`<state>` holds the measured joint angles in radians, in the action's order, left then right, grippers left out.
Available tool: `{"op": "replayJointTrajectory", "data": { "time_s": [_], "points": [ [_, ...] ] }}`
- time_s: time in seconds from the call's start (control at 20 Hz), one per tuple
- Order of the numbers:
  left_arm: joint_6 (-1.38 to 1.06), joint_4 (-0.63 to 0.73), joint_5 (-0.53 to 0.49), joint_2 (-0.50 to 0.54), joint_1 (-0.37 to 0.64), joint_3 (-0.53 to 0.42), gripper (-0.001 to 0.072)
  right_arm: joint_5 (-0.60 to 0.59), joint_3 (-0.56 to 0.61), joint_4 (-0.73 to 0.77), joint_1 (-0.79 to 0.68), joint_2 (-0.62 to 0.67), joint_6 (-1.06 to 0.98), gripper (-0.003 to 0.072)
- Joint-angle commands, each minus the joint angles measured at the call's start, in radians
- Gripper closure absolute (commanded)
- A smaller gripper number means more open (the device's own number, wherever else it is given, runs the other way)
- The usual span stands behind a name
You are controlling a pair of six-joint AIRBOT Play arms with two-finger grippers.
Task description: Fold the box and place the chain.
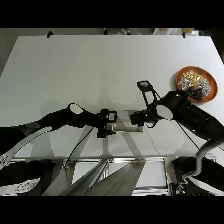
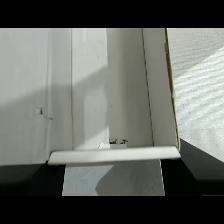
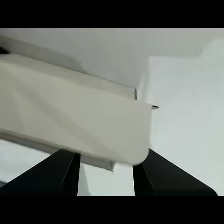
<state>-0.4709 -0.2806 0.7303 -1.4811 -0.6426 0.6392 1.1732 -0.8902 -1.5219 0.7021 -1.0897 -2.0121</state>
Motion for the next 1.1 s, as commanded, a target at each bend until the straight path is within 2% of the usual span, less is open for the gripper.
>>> {"op": "replayJointTrajectory", "data": {
  "time_s": [0.0, 0.1, 0.3, 0.45, 0.65, 0.9, 1.0, 1.05],
  "points": [
    [0.0, 0.0, 0.0, 0.001, 0.0, 0.0, 0.0376, 0.043, -0.136, -0.041, 0.0, 0.026, 0.13, 0.0345],
    [0.0, 0.0, 0.0, 0.001, 0.0, 0.0, 0.0376, 0.043, -0.219, -0.075, -0.047, 0.023, 0.158, 0.0349],
    [0.0, 0.0, 0.0, 0.001, 0.0, 0.0, 0.0376, 0.047, -0.32, -0.074, -0.304, 0.012, 0.271, 0.0352],
    [0.0, 0.0, 0.0, 0.001, 0.0, 0.0, 0.0376, 0.046, -0.324, -0.071, -0.541, -0.03, 0.365, 0.0352],
    [0.0, 0.0, 0.002, 0.001, 0.0, 0.0, 0.0376, 0.023, -0.324, -0.073, -0.763, -0.131, 0.45, 0.0352],
    [0.0, 0.0, 0.003, 0.001, 0.0, 0.0, 0.0376, -0.058, -0.324, -0.079, -0.93, -0.268, 0.45, 0.0356],
    [0.0, 0.0, 0.003, 0.001, 0.0, 0.0, 0.0376, -0.074, -0.324, -0.079, -0.968, -0.318, 0.45, 0.0447],
    [0.0, 0.0, 0.003, 0.001, 0.0, 0.0, 0.0376, -0.087, -0.324, -0.08, -0.981, -0.339, 0.451, 0.0449]
  ]
}}
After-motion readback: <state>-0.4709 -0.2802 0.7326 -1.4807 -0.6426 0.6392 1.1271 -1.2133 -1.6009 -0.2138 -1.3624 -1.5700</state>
